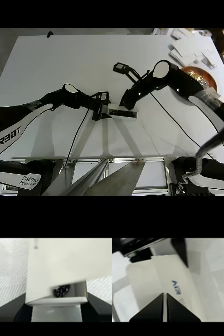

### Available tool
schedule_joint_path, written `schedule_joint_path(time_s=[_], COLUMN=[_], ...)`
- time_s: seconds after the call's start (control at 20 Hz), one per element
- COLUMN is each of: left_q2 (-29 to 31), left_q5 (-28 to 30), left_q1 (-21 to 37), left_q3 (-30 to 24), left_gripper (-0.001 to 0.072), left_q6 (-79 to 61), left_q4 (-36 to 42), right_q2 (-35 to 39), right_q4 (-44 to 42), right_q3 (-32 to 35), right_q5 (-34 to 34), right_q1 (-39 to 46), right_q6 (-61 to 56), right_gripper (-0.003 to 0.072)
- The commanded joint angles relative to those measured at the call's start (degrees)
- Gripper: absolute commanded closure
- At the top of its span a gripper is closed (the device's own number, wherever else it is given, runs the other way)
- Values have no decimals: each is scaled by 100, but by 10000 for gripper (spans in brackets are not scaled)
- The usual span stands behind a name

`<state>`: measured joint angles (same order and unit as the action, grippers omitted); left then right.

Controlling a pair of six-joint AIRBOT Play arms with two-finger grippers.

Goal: Fold the box and place the chain.

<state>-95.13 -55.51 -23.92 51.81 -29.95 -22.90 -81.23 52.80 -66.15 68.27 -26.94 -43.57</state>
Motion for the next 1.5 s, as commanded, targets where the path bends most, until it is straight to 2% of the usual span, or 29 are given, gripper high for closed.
schedule_joint_path(time_s=[0.0, 0.05, 0.1, 0.15, 0.2, 0.4, 0.5, 0.65, 0.8, 0.9, 1.05, 1.15, 1.3, 1.45], left_q2=[4, 4, 4, 4, 4, 4, 4, 4, 4, 4, 4, 4, 4, 4], left_q5=[0, 0, 0, 0, 0, 0, 0, 0, 2, 0, 0, 0, 0, 0], left_q1=[2, 2, 2, 2, 2, 2, 2, 2, 0, 2, 2, 2, 2, 2], left_q3=[-2, -2, -2, -2, 0, -2, -2, 0, -2, -2, -2, -2, -2, -2], left_gripper=[622, 622, 622, 622, 622, 622, 622, 622, 622, 622, 622, 622, 622, 622], left_q6=[0, 2, 0, 2, 0, 0, 0, 0, 0, 0, 0, 0, 0, 0], left_q4=[-2, -2, -2, -2, -2, -2, -4, -2, -2, -2, -2, -2, -2, -2], right_q2=[483, 629, 739, 793, 813, 791, 826, 1292, 1554, 1403, 894, 435, -74, -111], right_q4=[26, 142, 356, 538, 651, 743, 623, 184, 197, 66, -402, -483, -485, -485], right_q3=[308, 431, 549, 645, 732, 885, 885, 833, 514, 334, 262, 262, 264, 267], right_q5=[-83, -227, -391, -505, -605, -835, -780, -890, -994, -839, -597, -267, 120, 153], right_q1=[-293, -358, -424, -461, -479, -476, -479, -474, -151, 225, 654, 726, 614, 313], right_q6=[463, 549, 551, 549, 549, 549, 553, 835, 667, 638, 782, 905, 1043, 1215], right_gripper=[626, 623, 588, 485, 412, 388, 389, 389, 403, 454, 458, 535, 534, 529])
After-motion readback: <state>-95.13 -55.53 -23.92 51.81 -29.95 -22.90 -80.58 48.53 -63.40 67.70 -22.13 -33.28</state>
